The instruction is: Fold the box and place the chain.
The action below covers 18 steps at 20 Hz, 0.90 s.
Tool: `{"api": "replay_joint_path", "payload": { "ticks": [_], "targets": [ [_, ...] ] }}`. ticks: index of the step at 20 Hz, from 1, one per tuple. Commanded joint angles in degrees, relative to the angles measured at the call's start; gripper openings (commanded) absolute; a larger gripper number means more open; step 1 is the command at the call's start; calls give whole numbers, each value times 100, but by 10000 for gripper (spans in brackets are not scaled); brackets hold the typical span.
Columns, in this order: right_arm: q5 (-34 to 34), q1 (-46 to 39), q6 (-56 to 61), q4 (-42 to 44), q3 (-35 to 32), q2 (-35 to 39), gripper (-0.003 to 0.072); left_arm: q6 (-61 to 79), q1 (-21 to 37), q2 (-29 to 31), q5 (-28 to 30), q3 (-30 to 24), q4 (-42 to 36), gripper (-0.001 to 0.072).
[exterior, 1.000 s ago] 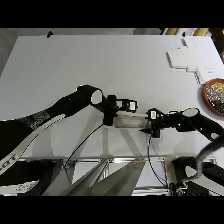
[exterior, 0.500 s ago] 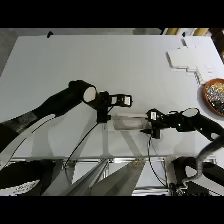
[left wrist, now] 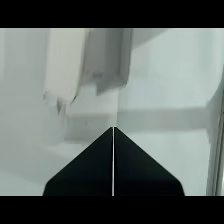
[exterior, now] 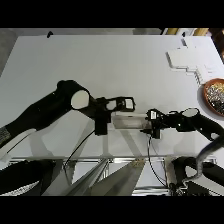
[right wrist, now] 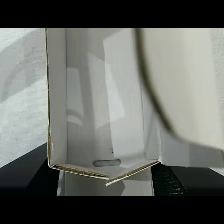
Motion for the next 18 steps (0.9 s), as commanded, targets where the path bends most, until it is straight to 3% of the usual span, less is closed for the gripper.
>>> {"api": "replay_joint_path", "payload": {
  "ticks": [1, 5, 9, 11, 18],
  "targets": [
    [4, 2, -9, 0, -2, -2, 410, -114, -586, -101, 1257, -2, -181, 6],
    [4, 2, -9, 0, -2, -2, 410, -131, -557, -584, 2929, -2, -271, 6],
    [4, 2, -9, 0, -2, -2, 410, -662, -52, -1102, 3904, -2, -922, 4],
    [4, 2, -9, 0, -2, -2, 410, -654, 155, -1357, 4157, -2, -1054, 4],
    [4, 2, -9, 0, -2, -2, 410, -234, 269, -1947, 4065, 2, -1432, 5]
  ]
}}
